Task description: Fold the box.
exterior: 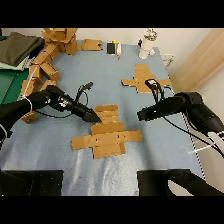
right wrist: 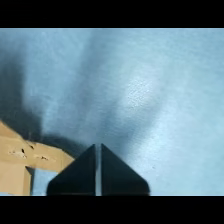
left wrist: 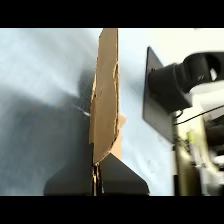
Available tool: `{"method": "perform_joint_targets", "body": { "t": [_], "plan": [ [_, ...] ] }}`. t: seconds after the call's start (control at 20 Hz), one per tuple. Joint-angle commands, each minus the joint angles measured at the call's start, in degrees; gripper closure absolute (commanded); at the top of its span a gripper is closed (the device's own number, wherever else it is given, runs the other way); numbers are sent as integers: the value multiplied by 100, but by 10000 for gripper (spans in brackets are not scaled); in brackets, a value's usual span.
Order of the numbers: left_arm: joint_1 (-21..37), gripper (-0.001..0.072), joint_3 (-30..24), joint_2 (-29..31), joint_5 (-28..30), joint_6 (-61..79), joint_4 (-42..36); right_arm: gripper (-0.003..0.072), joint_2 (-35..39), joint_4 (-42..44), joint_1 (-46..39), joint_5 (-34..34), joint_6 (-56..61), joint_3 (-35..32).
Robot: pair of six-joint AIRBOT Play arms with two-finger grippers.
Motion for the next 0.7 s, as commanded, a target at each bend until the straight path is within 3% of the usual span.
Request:
{"method": "perform_joint_targets", "body": {
  "t": [0.0,0.25,0.45,0.65],
  "plan": [
    [-369,699,-79,247,535,643,28,684,-11,-44,-90,31,369,105],
    [-824,699,-439,831,953,1436,15,684,-17,125,-87,479,573,-114],
    [-1016,699,-1191,1491,1784,1974,-4,685,-17,249,-83,573,599,-299],
    [-1078,699,-1784,1840,2192,2352,-26,685,-17,494,-83,909,597,-435]
  ]
}}
